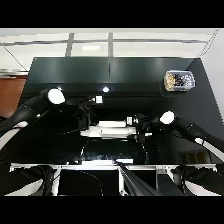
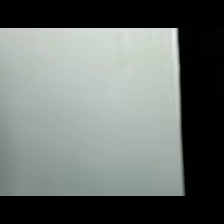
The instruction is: Fold the box and place the chain.
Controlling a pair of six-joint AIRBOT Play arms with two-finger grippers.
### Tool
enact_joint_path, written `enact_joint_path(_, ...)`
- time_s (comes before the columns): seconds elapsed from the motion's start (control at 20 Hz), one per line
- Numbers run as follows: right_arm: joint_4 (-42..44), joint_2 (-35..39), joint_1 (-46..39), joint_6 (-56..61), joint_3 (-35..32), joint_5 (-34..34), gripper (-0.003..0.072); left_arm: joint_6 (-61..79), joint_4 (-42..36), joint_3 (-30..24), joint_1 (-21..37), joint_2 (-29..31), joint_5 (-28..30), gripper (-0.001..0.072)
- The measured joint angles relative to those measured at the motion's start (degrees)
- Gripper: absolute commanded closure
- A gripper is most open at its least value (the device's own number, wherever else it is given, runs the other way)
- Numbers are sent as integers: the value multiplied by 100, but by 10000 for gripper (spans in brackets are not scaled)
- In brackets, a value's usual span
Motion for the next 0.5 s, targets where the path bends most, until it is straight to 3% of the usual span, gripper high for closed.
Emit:
enact_joint_path(0.2, -9, 0, 0, -4, 0, 17, 206, -1644, 431, -17, 33, 437, -1064, 681)
enact_joint_path(0.35, -13, 0, 0, -4, 0, 24, 207, -1875, -636, -304, 2, 533, -1447, 681)
enact_joint_path(0.5, -13, 0, 0, -2, 0, 26, 207, -1351, -2201, -778, -11, 549, -874, 681)
